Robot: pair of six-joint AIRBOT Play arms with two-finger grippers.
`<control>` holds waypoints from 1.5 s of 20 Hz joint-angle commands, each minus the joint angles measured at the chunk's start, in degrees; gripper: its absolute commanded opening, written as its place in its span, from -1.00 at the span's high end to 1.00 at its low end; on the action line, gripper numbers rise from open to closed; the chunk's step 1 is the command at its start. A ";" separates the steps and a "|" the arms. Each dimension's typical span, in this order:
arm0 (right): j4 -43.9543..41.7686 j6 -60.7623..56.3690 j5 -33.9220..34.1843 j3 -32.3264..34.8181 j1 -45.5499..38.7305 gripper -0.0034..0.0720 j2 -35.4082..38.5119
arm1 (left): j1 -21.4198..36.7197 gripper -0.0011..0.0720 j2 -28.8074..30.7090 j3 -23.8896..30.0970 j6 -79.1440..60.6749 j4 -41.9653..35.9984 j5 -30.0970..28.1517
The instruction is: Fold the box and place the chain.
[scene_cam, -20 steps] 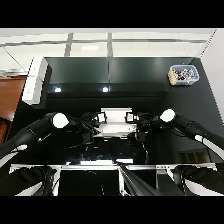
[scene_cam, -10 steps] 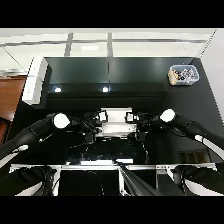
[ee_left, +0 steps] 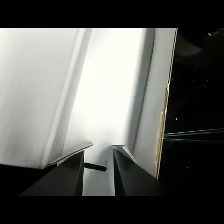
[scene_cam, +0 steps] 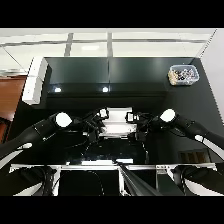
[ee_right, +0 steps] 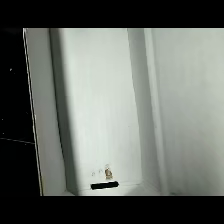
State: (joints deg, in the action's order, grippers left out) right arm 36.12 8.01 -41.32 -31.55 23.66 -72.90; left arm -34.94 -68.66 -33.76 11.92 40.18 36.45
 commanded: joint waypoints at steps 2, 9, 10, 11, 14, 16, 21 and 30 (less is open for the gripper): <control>-0.09 -0.07 -0.02 -0.02 0.04 0.43 -0.02 | -2.47 0.37 -1.42 -0.09 -0.22 -0.63 -2.16; -0.09 -0.07 -0.02 -0.02 0.04 0.43 -0.02 | -2.75 0.37 -1.42 -0.09 -0.17 -0.61 -3.52; -0.09 -0.09 -0.02 -0.02 0.04 0.43 -0.02 | -2.75 0.38 -1.42 -0.09 -0.20 -0.61 -3.52; -0.09 -0.07 -0.02 -0.02 0.04 0.44 -0.02 | -2.75 0.68 -1.42 -0.09 -0.24 -0.57 -3.52; -0.09 -0.07 -0.02 -0.02 0.04 0.43 -0.02 | -2.78 0.80 -1.42 -0.09 -0.42 -0.35 -3.45; -0.09 -0.07 -0.02 -0.02 0.04 0.44 -0.02 | -2.78 0.46 -1.42 -0.09 -0.42 -0.35 -3.50; -0.11 -0.07 -0.02 -0.02 0.04 0.44 -0.02 | -2.78 0.53 -1.40 -0.09 -0.39 -0.33 -3.23; -0.09 -0.07 -0.02 -0.02 0.04 0.44 -0.02 | -0.42 0.90 2.08 -0.11 2.19 0.50 1.66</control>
State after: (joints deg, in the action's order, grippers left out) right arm 35.99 7.90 -41.34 -31.55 23.66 -72.90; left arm -36.80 -68.64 -33.82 12.08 40.16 34.68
